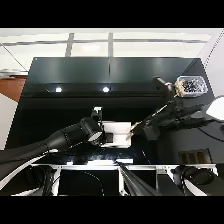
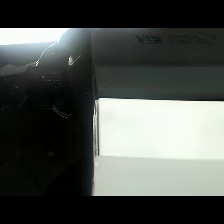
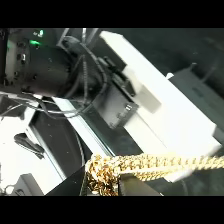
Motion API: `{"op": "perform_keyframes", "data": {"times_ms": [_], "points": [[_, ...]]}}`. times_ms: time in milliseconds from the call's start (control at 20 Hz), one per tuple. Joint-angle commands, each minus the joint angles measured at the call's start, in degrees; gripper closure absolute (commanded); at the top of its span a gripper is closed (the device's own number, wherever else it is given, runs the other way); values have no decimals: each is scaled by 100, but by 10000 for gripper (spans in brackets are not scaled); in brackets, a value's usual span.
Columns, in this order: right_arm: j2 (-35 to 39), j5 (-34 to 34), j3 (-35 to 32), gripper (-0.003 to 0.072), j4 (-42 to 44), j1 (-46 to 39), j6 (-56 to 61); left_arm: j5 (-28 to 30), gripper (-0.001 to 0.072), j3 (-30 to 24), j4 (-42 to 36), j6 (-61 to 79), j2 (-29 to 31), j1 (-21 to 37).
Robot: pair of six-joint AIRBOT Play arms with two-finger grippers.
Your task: Fold the box and place the chain.
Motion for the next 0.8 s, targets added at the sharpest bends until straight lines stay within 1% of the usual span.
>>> {"op": "perform_keyframes", "data": {"times_ms": [0, 200, 350, 400, 450, 500, 550, 650, 750], "points": [[-313, -785, -173, 654, 149, 625, -17, -2, 679, -2, 2, 2, 2, 4], [-686, -822, -175, 653, 66, 796, -17, -2, 679, -2, 0, 2, 2, 4], [-704, -796, -175, 653, -382, 791, 87, 0, 679, -2, 2, 2, 2, 4], [-704, -778, -175, 605, -415, 791, 111, 0, 679, -2, 2, 2, 2, 4], [-702, -765, -173, 239, -450, 787, 173, 0, 679, -2, 2, 2, 2, 4], [-702, -737, -173, 75, -514, 754, 181, -2, 679, -2, 2, 2, 2, 4], [-691, -605, -166, 81, -570, 660, 179, 0, 679, -2, 2, 2, 2, 4], [-595, -37, -118, 81, -828, 201, 177, 0, 679, -2, 2, 2, 2, 4], [-332, 302, -120, 81, -1462, -544, 175, 0, 679, -2, 0, 2, 2, 4]]}}
